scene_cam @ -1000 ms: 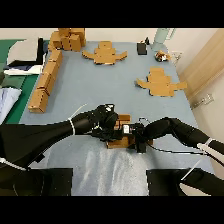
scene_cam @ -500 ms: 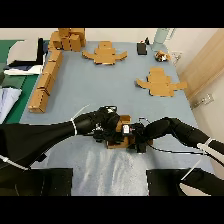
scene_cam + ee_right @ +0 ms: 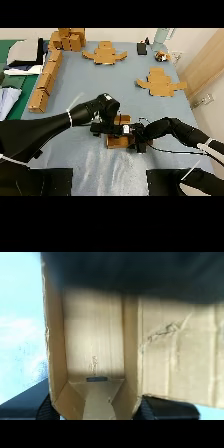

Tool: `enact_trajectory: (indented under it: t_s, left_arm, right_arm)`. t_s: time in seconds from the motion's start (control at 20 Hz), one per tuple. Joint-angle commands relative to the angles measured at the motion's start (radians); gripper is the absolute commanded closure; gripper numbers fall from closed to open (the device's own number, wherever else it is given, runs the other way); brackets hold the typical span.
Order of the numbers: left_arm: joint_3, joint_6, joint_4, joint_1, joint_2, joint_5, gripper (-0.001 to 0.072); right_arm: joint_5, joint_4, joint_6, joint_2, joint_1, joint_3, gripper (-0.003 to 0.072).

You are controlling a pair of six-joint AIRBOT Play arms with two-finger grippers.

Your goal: Fold the box.

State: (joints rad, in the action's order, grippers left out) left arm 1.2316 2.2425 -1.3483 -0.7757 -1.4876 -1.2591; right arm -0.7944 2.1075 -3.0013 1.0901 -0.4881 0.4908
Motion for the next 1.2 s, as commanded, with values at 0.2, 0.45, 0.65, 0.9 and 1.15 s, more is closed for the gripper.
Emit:
enact_trajectory:
  t_s: [0.2, 0.45, 0.65, 0.9, 1.15]
  left_arm:
    - [0.116, -0.119, 0.168, 0.167, 0.001, -0.149, 0.0115]
    - [0.120, -0.169, 0.257, 0.217, -0.001, -0.153, 0.0115]
    - [0.120, -0.242, 0.310, 0.253, 0.000, -0.169, 0.0116]
    - [0.120, -0.413, 0.353, 0.376, 0.000, -0.259, 0.0210]
    - [0.119, -1.041, 0.311, 0.465, -0.001, -0.141, 0.0696]
  right_arm:
    - [0.000, 0.000, 0.001, 0.000, 0.000, 0.000, 0.0289]
    - [0.000, 0.000, 0.001, 0.000, 0.000, 0.000, 0.0289]
    - [0.000, 0.000, 0.001, 0.000, 0.000, 0.000, 0.0289]
    - [0.000, 0.000, 0.001, 0.000, 0.000, 0.000, 0.0289]
    - [0.000, 0.000, 0.001, 0.000, 0.000, 0.000, 0.0289]
